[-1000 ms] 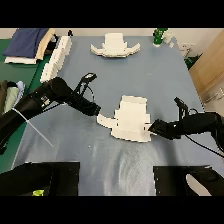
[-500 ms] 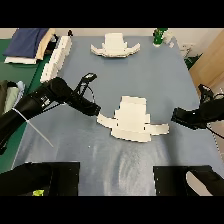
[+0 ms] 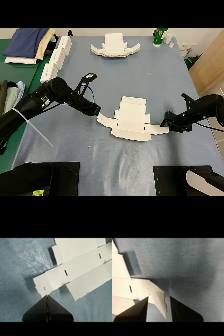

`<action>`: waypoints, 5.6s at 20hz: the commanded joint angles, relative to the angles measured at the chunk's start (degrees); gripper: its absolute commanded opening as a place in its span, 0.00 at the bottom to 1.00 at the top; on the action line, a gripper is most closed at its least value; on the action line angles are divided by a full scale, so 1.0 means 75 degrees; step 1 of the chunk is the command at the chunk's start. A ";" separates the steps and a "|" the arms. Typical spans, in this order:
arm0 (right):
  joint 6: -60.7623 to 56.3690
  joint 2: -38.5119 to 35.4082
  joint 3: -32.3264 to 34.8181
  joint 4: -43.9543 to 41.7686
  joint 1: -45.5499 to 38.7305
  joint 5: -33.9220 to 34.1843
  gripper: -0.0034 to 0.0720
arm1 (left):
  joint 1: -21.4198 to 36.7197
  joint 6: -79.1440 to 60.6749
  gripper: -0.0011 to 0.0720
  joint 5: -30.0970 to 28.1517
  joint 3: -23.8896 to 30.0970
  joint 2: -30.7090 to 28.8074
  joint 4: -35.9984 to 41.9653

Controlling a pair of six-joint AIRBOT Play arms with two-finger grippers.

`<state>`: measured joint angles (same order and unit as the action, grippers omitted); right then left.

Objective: Fold the box.

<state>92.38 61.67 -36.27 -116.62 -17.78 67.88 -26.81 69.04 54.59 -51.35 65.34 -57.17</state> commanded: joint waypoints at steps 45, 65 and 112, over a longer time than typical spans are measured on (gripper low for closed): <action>0.2439 -0.2425 0.2331 -0.1311 0.3908 -0.2955 0.05 | 0.0332 -0.2911 0.91 0.0554 -0.0029 0.1737 0.2524; 0.2637 -0.2425 0.2331 -0.1282 0.3908 -0.2996 0.05 | 0.1180 -0.5149 0.50 0.2189 -0.0289 0.2684 0.3856; -0.1711 -0.3931 0.0886 0.0504 0.3008 -0.2754 0.22 | -0.1096 -0.9652 0.03 -0.1795 0.1792 0.0755 0.4092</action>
<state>79.44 31.77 -29.61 -112.05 4.73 47.05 -34.68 -3.44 43.18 -38.50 70.15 -25.85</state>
